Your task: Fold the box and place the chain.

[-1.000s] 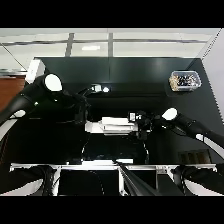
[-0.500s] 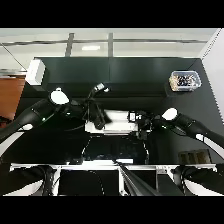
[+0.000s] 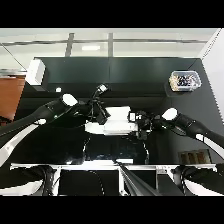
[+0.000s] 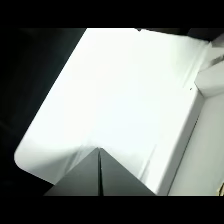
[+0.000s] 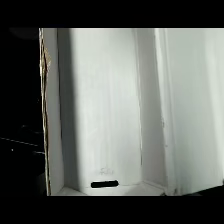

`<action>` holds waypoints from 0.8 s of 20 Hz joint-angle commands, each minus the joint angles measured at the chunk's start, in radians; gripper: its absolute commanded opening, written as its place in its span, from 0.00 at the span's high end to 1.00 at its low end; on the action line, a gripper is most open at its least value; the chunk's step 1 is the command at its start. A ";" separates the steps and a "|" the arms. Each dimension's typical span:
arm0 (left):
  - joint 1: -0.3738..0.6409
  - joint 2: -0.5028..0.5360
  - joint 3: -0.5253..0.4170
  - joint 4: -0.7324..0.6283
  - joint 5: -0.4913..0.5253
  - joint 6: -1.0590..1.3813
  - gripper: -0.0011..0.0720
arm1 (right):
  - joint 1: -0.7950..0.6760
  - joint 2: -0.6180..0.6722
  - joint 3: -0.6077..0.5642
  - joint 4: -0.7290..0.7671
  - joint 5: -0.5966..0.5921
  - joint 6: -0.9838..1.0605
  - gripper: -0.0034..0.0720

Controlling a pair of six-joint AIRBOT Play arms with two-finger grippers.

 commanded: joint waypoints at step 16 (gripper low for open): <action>0.201 0.357 -0.208 0.078 -0.224 0.327 0.02 | 0.001 -0.001 0.000 0.000 0.000 0.000 0.78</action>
